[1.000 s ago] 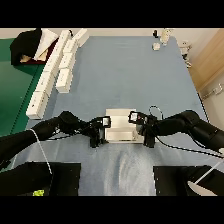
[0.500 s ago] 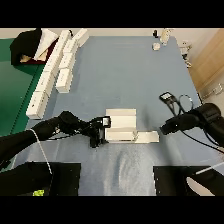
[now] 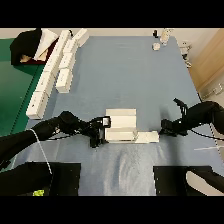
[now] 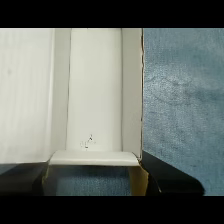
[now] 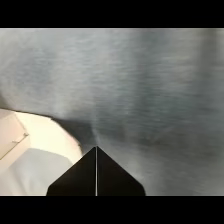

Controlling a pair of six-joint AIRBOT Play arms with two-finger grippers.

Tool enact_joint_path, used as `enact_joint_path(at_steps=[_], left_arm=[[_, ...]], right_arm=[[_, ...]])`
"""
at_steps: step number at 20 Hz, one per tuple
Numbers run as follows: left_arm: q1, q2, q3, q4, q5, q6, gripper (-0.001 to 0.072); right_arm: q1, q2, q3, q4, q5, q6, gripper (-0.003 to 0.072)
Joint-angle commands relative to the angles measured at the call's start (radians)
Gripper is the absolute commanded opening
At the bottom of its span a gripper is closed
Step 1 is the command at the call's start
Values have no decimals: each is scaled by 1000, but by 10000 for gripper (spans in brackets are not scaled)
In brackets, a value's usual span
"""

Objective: Fold the box.

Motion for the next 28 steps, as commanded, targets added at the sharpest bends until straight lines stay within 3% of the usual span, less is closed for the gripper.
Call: enact_joint_path(at_steps=[1, 6, 15, 19, 20, 21, 22, 25, 27, 28], left_arm=[[0, 0, 1, 0, 0, 0, 471], [0, 0, 1, 0, 0, 0, 471], [0, 0, 1, 0, 0, 0, 471], [0, 0, 1, 0, 0, 0, 471], [0, 0, 1, 0, 0, 0, 471], [0, 0, 1, 0, 0, 0, 471], [0, 0, 1, 0, 0, 0, 471], [0, 0, 1, 0, 0, 0, 471], [0, 0, 1, 0, 0, 0, 471], [0, 0, 1, 0, 0, 0, 471]], right_arm=[[-21, -45, -44, 138, -33, -74, -1], [-6, -42, -62, 236, -76, -118, -1], [127, -37, -61, 269, 17, -116, -1], [127, 38, -45, 285, -2, -116, 0], [129, 61, -44, 287, -18, -116, 55], [132, 76, -44, 291, -37, -116, 278], [145, 87, -44, 294, -47, -116, 379], [235, 92, -44, 302, -3, -116, 385], [313, 92, -36, 302, 63, -116, 468], [338, 92, -25, 301, 76, -114, 468]])
